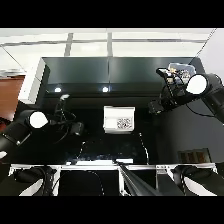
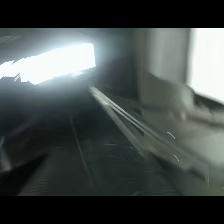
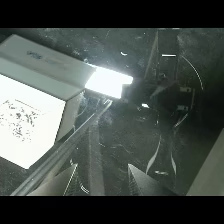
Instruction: Fold the box and place the chain.
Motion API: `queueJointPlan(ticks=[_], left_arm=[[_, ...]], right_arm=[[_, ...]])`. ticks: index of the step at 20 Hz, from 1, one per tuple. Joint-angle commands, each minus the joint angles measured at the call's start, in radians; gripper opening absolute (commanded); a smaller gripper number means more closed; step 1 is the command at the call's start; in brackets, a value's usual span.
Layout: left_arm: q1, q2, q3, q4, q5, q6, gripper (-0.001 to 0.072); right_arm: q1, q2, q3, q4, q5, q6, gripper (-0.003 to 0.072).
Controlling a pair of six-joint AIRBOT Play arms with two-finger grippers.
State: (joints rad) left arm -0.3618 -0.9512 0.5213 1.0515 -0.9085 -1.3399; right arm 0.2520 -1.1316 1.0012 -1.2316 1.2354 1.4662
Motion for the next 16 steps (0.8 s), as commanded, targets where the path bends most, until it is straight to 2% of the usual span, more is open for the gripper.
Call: queueJointPlan(ticks=[1, 4, 5, 8, 11, 12, 13, 16], left_arm=[[-0.019, -0.015, -0.092, -0.305, 0.106, 0.823, 0.0708], [-0.087, -0.034, -0.091, -0.301, 0.182, 1.348, 0.0707], [-0.101, -0.046, -0.08, -0.302, 0.187, 1.423, 0.0707], [-0.087, -0.126, -0.019, -0.364, 0.161, 1.423, 0.0709], [-0.028, -0.247, 0.065, -0.474, 0.156, 1.477, 0.0714], [-0.014, -0.285, 0.093, -0.483, 0.127, 1.504, 0.0714], [-0.008, -0.32, 0.118, -0.492, 0.089, 1.544, 0.0714], [-0.022, -0.383, 0.16, -0.536, 0.085, 1.606, 0.0714]], right_arm=[[0.0, 0.001, 0.0, 0.0, -0.001, 0.002, 0.0383], [0.0, 0.001, 0.0, 0.001, -0.001, 0.003, 0.0383], [0.0, 0.001, 0.0, 0.002, 0.001, 0.008, 0.0383], [0.0, 0.001, 0.0, 0.024, 0.02, 0.022, 0.0383], [0.0, 0.001, 0.0, 0.031, 0.011, 0.022, 0.0383], [0.0, 0.001, 0.0, 0.031, 0.01, 0.022, 0.0383], [0.0, 0.001, 0.0, 0.031, 0.01, 0.022, 0.0383], [0.0, 0.001, 0.0, 0.031, 0.01, 0.022, 0.0383]])
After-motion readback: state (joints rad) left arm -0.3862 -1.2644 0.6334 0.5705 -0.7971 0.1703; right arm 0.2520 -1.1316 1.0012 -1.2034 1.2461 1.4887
